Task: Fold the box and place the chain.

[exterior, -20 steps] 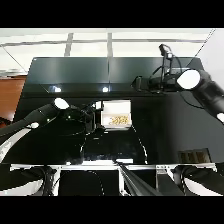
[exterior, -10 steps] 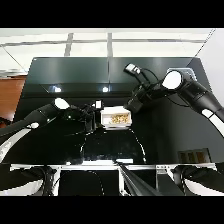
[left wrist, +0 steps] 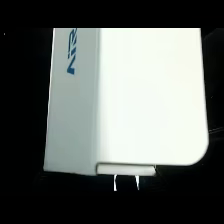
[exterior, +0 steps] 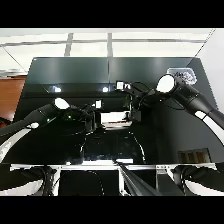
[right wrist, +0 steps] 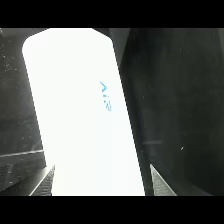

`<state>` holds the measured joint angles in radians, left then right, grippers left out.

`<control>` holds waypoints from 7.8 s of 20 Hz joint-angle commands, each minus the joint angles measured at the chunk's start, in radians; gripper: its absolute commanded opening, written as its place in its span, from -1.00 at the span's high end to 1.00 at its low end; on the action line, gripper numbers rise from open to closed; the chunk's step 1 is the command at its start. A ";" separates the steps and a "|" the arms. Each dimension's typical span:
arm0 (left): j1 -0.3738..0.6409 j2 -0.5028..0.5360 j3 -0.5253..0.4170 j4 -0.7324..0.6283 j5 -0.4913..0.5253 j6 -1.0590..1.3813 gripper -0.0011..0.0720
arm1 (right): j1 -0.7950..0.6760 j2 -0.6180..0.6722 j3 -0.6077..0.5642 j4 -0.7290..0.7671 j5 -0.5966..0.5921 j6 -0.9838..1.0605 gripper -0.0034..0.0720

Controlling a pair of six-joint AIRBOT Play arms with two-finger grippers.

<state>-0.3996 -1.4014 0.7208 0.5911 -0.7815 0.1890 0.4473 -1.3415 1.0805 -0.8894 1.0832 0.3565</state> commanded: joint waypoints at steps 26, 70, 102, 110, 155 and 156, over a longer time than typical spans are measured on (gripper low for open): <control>-0.001 -0.001 0.000 0.003 -0.003 0.001 -0.35 | 0.053 -0.041 -0.007 -0.005 -0.015 -0.047 0.57; -0.001 -0.001 0.000 0.003 -0.003 0.001 -0.35 | 0.075 -0.053 -0.007 -0.003 -0.021 0.045 0.36; -0.001 -0.001 0.000 0.002 -0.004 0.001 -0.36 | -0.062 -0.207 -0.058 0.175 0.004 0.772 0.88; 0.000 -0.001 0.000 -0.005 -0.004 0.001 -0.36 | -0.189 -0.116 -0.022 0.265 0.190 0.689 0.87; -0.167 -0.174 0.433 0.296 -0.320 -0.267 -0.93 | -0.462 0.243 -0.007 -0.092 0.334 0.822 0.87; -0.171 -0.174 0.435 0.318 -0.320 -0.253 -0.93 | -0.462 0.243 -0.007 -0.092 0.334 0.822 0.87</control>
<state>-0.5674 -1.5749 1.1465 0.8398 -1.0855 -0.1242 -0.0147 -1.0988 1.0740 -0.9810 1.4162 1.1782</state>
